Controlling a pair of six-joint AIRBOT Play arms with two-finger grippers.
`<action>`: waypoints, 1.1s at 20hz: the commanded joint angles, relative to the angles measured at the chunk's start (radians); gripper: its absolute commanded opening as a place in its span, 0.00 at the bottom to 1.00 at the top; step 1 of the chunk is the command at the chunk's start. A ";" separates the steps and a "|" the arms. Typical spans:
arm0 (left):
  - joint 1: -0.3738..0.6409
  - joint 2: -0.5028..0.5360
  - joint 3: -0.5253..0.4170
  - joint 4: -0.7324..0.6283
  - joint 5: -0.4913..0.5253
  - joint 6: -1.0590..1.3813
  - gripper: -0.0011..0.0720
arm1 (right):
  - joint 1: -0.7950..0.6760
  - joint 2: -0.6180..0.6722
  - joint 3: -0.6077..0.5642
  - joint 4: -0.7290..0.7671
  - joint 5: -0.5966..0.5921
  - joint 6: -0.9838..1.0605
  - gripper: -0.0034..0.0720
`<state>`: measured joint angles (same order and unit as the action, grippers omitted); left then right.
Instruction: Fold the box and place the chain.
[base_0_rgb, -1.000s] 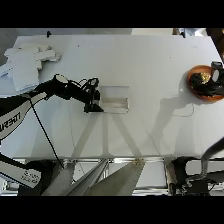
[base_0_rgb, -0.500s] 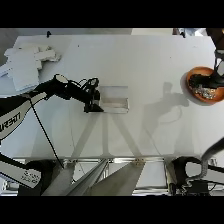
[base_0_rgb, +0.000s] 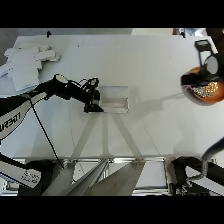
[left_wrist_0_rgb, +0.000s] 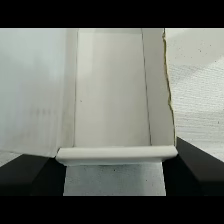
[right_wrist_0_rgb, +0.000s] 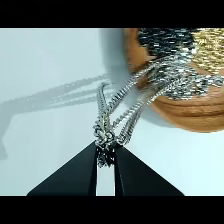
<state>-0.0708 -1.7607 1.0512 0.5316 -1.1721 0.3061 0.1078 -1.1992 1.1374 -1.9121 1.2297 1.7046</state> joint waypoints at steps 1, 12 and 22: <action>0.000 0.000 0.000 0.000 0.000 0.000 0.56 | 0.166 0.022 0.001 0.001 0.089 0.029 0.05; 0.000 0.000 0.000 0.000 0.000 0.000 0.56 | 0.564 0.020 0.001 0.059 0.018 0.237 0.05; 0.000 0.000 0.000 0.000 0.000 0.000 0.56 | 0.645 -0.024 0.001 0.382 -0.361 0.281 0.05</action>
